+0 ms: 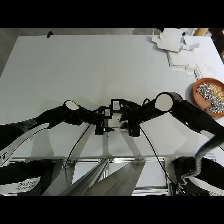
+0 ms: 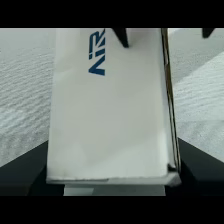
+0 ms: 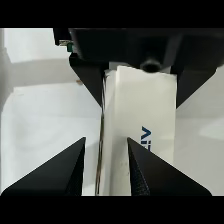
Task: Fold the box and place the chain.
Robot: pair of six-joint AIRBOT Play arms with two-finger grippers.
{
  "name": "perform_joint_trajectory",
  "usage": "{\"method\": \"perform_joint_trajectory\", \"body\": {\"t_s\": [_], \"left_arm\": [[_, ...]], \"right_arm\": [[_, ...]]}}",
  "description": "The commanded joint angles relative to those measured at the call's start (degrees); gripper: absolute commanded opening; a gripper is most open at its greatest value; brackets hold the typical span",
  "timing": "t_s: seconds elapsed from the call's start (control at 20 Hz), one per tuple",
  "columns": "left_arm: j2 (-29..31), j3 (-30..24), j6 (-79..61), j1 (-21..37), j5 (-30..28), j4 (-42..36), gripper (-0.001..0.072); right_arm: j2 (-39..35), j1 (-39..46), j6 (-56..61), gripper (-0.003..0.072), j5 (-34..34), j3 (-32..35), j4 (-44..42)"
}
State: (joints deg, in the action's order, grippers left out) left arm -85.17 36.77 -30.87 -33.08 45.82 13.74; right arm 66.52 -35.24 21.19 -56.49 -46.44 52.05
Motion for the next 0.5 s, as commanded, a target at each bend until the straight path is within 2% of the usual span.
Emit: {"method": "perform_joint_trajectory", "body": {"t_s": [0.0,0.05,0.15,0.25,0.45], "left_arm": [[0.0,0.0,0.0,0.0,-0.2,0.0,0.0278],[0.0,0.0,0.0,0.0,-0.2,0.0,0.0278],[0.0,0.0,0.0,0.0,-0.1,0.0,0.0278],[0.0,0.0,0.0,0.0,-0.1,0.0,0.0278],[0.0,0.0,0.0,0.0,-0.1,0.0,0.0278]], "right_arm": [[-2.8,0.0,0.0,0.0292,-1.1,0.0,0.9],[-3.6,0.0,0.0,0.0271,-1.3,0.0,1.4],[-4.0,0.0,0.0,0.0122,-1.3,0.0,3.2],[-3.5,0.0,0.0,0.0021,-1.1,0.0,5.6],[-2.1,0.0,2.7,0.0021,0.6,0.0,9.2]]}}
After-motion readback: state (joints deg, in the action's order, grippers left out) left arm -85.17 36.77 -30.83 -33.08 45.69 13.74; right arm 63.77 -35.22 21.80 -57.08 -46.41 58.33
